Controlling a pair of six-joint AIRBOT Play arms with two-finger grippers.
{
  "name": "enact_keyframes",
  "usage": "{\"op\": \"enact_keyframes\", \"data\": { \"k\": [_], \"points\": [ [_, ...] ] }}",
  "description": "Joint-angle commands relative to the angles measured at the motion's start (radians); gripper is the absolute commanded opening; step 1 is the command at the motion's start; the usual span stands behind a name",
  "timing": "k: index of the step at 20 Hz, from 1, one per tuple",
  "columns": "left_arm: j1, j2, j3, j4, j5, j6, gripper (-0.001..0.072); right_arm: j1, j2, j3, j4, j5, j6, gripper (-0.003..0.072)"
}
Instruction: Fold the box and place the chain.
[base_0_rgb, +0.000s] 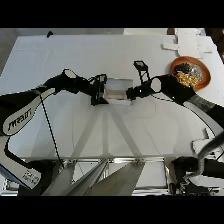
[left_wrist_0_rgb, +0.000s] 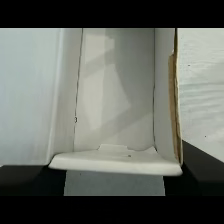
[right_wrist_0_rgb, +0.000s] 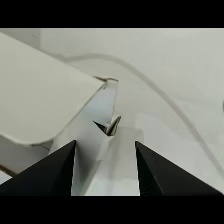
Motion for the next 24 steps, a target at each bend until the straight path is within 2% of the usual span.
{"op": "enact_keyframes", "data": {
  "k": [1, 10, 16, 18, 20, 24],
  "points": [
    [0.001, 0.0, 0.0, 0.0, 0.0, 0.001, 0.0275, 0.029, -0.012, 0.016, -0.109, 0.046, 0.107, 0.0375],
    [0.001, 0.0, 0.0, 0.0, 0.0, 0.001, 0.0275, 0.064, -0.116, 0.148, -0.117, 0.167, 0.172, 0.0375],
    [0.001, 0.0, 0.0, 0.0, 0.0, 0.001, 0.0275, 0.066, -0.153, 0.155, -0.134, 0.163, 0.284, 0.0368],
    [0.001, 0.0, 0.0, 0.0, 0.0, 0.001, 0.0275, 0.071, -0.158, 0.155, -0.145, 0.161, 0.367, 0.0325],
    [0.001, 0.0, 0.0, 0.0, 0.0, 0.001, 0.0275, 0.088, -0.16, 0.162, -0.188, 0.16, 0.42, 0.0324],
    [0.001, 0.0, 0.0, 0.0, 0.0, 0.001, 0.0275, 0.095, -0.204, 0.224, -0.202, 0.267, 0.479, 0.0319]
  ]
}}
